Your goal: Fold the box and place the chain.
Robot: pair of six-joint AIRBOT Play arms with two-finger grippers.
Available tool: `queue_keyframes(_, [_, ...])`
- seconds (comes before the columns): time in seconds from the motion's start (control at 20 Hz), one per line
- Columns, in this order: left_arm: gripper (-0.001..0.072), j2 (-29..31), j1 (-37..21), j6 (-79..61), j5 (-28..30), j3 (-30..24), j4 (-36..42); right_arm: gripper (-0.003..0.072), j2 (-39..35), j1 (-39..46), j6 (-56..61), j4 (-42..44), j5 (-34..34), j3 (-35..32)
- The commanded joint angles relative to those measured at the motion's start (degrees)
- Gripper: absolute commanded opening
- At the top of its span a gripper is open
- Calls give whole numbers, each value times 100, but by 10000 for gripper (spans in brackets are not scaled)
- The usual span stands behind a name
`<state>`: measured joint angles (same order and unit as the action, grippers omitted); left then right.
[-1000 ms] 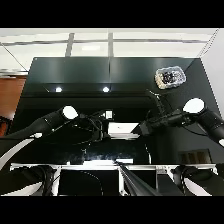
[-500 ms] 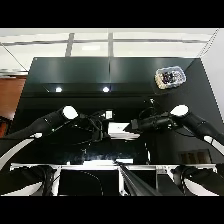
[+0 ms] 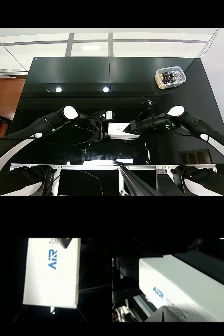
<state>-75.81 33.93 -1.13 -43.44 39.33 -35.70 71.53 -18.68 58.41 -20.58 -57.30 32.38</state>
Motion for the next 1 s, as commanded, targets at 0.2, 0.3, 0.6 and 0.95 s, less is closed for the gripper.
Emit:
queue_keyframes(0.2, [300,20,-11,4,-9,4,-7,15,-168,317,-553,-68,-769,269])
queue_keyframes(0.3, [313,96,-11,7,-15,4,-35,15,-570,767,-551,-83,-1228,481])
queue_keyframes(0.6, [711,474,-83,708,-101,4,-896,15,-2031,2704,-334,-522,-2127,625])
queue_keyframes(0.95, [710,1054,31,1565,-680,350,-1460,16,-2330,3497,-310,-1010,-1937,623])
